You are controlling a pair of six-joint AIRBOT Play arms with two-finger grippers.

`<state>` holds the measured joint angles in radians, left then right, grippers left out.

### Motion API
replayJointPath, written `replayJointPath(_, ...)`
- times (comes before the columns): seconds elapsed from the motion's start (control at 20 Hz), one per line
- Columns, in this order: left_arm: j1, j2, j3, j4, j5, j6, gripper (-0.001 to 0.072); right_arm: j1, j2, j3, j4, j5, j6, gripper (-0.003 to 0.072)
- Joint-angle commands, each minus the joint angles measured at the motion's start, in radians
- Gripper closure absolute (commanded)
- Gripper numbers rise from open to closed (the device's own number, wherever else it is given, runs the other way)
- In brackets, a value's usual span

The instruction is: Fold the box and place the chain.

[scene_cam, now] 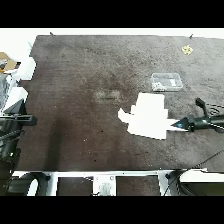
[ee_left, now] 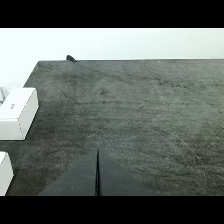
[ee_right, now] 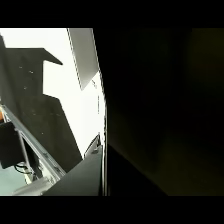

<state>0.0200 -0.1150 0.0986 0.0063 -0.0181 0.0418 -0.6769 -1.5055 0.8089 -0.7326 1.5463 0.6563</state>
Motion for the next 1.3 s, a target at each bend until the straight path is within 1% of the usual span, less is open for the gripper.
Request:
replayJointPath(0.0,0.0,0.0,0.001,0.0,-0.003,-0.01,0.0697,0.231,0.032,-0.038,0.194,-0.13,0.002,0.0686)
replayJointPath(0.1,0.0,0.0,0.001,0.0,0.001,-0.011,0.0697,0.378,0.027,-0.027,0.273,-0.288,0.002,0.0686)
replayJointPath(0.15,0.0,0.0,0.001,0.0,-0.003,-0.011,0.0697,0.442,0.015,-0.006,0.306,-0.332,0.001,0.0686)
replayJointPath(0.3,0.0,0.0,0.001,0.0,-0.054,-0.011,0.0697,0.597,-0.075,0.129,0.352,-0.367,0.011,0.0686)
replayJointPath(0.45,0.0,0.0,0.001,0.002,-0.108,-0.003,0.0696,0.697,-0.168,0.259,0.354,-0.419,-0.016,0.0685)
replayJointPath(0.5,0.0,0.0,0.001,0.003,-0.108,0.006,0.0627,0.718,-0.185,0.278,0.351,-0.449,-0.036,0.0685)
replayJointPath(0.55,0.0,0.0,0.001,0.002,-0.113,0.009,0.0217,0.733,-0.194,0.281,0.356,-0.503,-0.056,0.0685)
replayJointPath(0.6,0.0,0.0,0.002,0.001,-0.128,0.008,0.0069,0.752,-0.201,0.28,0.349,-0.57,-0.067,0.0685)
replayJointPath(0.65,0.0,-0.001,0.003,0.001,-0.156,0.009,0.0068,0.773,-0.208,0.28,0.344,-0.619,-0.095,0.0685)
replayJointPath(0.75,0.0,-0.011,0.023,0.001,-0.253,-0.001,0.0068,0.797,-0.209,0.275,0.36,-0.666,-0.171,0.0685)
replayJointPath(0.8,0.0,-0.034,0.041,0.001,-0.289,-0.01,0.0068,0.799,-0.209,0.269,0.371,-0.68,-0.188,0.0685)
replayJointPath(0.9,0.0,-0.121,0.1,0.001,-0.332,-0.014,0.0068,0.798,-0.207,0.257,0.378,-0.675,-0.212,0.0685)
replayJointPath(1.0,0.0,-0.257,0.186,0.001,-0.389,-0.014,0.0068,0.798,-0.191,0.257,0.379,-0.672,-0.219,0.0685)
replayJointPath(1.25,0.0,-0.724,0.447,0.003,-0.589,-0.015,0.0068,0.797,-0.182,0.256,0.362,-0.669,-0.216,0.0684)
